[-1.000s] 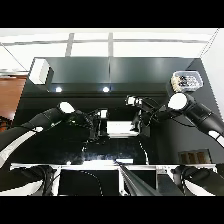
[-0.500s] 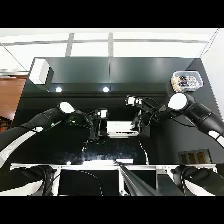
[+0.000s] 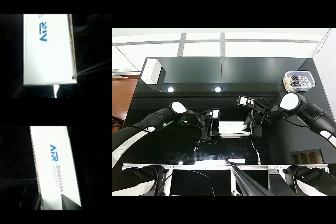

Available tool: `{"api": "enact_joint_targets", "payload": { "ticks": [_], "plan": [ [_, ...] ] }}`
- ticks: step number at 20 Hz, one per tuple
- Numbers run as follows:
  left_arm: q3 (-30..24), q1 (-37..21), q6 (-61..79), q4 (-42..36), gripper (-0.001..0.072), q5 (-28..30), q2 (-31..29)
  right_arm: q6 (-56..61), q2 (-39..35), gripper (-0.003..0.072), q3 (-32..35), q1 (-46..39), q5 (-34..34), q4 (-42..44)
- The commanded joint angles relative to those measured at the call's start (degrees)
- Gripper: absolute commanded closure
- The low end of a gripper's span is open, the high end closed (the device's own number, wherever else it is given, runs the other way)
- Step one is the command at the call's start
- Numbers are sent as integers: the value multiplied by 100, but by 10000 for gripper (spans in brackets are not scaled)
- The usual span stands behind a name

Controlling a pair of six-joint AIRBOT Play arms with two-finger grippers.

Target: Fold the box and place the chain.

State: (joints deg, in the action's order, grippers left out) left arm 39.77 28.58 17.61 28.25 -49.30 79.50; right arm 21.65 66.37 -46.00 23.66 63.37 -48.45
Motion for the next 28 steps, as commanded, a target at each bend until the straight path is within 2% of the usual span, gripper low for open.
{"api": "enact_joint_targets", "payload": {
  "ticks": [1, 28],
  "plan": [
    [2, 2, 0, 0, 250, 0, 4, 0, 2, 371, 11, 7, 24, -7],
    [2, 2, 0, 0, 250, 0, 4, 109, -11, 371, 76, 2, -87, -236]
  ]
}}
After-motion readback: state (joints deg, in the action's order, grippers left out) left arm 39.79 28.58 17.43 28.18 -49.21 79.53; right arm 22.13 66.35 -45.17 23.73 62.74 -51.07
